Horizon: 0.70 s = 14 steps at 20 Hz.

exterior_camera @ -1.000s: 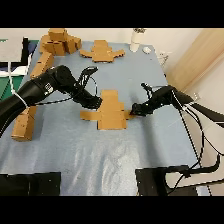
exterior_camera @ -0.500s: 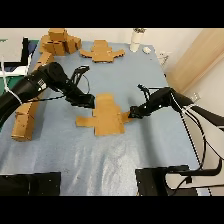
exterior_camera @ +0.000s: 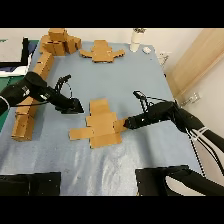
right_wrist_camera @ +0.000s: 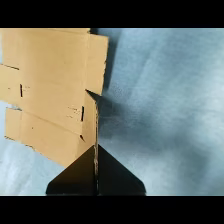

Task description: Fold the box.

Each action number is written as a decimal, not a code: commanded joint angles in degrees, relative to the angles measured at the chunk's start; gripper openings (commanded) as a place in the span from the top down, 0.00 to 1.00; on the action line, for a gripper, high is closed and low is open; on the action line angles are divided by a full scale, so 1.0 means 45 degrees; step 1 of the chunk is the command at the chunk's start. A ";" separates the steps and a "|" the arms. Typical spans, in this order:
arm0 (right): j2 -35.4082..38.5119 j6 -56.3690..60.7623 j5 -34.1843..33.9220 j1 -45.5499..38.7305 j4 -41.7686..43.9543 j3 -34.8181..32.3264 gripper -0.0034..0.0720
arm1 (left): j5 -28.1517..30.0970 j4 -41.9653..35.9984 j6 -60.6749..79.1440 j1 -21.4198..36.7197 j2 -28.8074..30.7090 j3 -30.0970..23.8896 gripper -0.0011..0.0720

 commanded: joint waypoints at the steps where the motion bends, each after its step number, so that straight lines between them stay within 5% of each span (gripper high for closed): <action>1: 0.0826 -0.0010 0.0767 0.0777 0.0015 -0.0913 0.96 | 0.0631 -0.1860 0.1865 0.0447 -0.0034 -0.1243 0.33; 6: 0.1355 0.0029 0.1486 0.1379 0.0039 -0.0899 0.96 | 0.1224 -0.2166 0.2521 0.0447 -0.0296 -0.2118 0.33; 14: 0.1564 0.0180 0.0758 0.1384 0.0039 -0.0903 0.96 | 0.1073 -0.7548 0.6611 0.0204 -0.2059 -0.2312 0.33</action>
